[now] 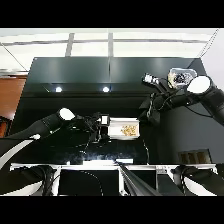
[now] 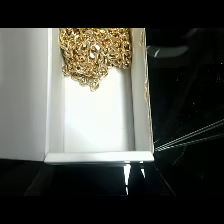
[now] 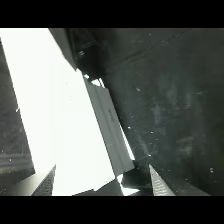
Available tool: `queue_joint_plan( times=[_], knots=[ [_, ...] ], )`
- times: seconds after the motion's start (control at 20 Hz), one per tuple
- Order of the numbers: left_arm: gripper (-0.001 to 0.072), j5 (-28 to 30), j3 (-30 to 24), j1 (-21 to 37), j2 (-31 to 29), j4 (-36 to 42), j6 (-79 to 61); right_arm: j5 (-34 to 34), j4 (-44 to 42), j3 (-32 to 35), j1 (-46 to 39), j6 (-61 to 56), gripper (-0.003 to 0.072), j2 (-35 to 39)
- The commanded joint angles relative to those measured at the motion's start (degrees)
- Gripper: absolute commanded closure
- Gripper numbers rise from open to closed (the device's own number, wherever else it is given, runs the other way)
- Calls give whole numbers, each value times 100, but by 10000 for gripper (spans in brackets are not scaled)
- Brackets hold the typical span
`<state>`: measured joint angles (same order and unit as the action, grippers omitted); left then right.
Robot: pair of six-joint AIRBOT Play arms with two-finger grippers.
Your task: Fold the box and place the chain.
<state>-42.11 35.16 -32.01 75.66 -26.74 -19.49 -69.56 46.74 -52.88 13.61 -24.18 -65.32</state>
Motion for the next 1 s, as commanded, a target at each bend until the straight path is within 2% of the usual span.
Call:
queue_joint_plan(
  times=[0.0,0.15,0.4,0.7,0.95],
  knots=[
    [332,0,-4,-2,4,-4,0,546,11,448,291,389,12,155],
    [333,2,-4,-2,4,-4,0,728,9,776,686,586,12,155],
    [340,0,-4,-2,4,-2,0,855,173,778,892,610,11,155],
    [340,0,-4,-2,4,-2,0,295,107,717,905,542,12,162],
    [340,-2,-4,-2,4,-4,0,297,367,719,968,367,12,160]
  ],
)
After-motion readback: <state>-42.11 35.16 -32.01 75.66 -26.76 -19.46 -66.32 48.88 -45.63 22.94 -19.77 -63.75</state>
